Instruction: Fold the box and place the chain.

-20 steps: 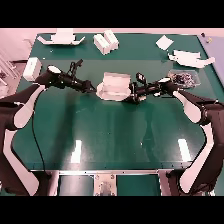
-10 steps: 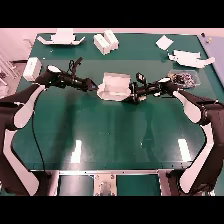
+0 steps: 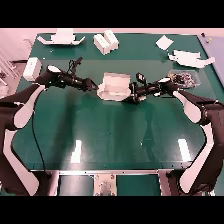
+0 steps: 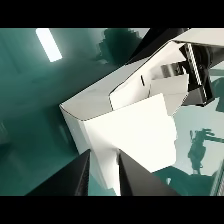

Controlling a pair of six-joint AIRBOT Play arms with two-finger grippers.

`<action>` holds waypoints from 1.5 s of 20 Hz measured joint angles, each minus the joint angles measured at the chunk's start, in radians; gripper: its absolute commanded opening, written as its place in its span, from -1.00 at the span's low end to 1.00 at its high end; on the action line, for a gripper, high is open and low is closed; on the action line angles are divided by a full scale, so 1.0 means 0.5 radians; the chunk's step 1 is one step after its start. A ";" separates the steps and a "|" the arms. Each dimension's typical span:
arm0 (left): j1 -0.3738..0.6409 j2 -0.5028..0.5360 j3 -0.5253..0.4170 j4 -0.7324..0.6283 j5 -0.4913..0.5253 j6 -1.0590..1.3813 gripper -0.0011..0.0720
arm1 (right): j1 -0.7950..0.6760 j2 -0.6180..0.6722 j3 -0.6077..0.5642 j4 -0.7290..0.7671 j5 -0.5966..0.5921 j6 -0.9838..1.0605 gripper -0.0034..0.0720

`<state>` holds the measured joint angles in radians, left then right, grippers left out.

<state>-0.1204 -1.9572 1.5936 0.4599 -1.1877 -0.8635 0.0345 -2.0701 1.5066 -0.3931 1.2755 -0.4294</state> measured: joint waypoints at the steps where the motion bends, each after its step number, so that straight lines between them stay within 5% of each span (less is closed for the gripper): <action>1: -0.008 -0.002 0.001 0.010 0.001 0.002 -0.37 | 0.000 0.000 0.000 0.000 0.001 -0.001 0.57; 4: -0.040 -0.007 0.000 0.053 0.006 0.014 -0.08 | 0.000 0.000 0.000 0.000 0.001 -0.001 0.57; 30: -0.182 -0.003 0.139 0.257 0.129 -0.279 0.09 | -0.001 0.000 0.000 0.000 0.001 -0.001 0.57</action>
<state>-0.2115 -1.9587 1.6630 0.5884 -1.1233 -1.0031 0.0341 -2.0701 1.5066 -0.3931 1.2758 -0.4297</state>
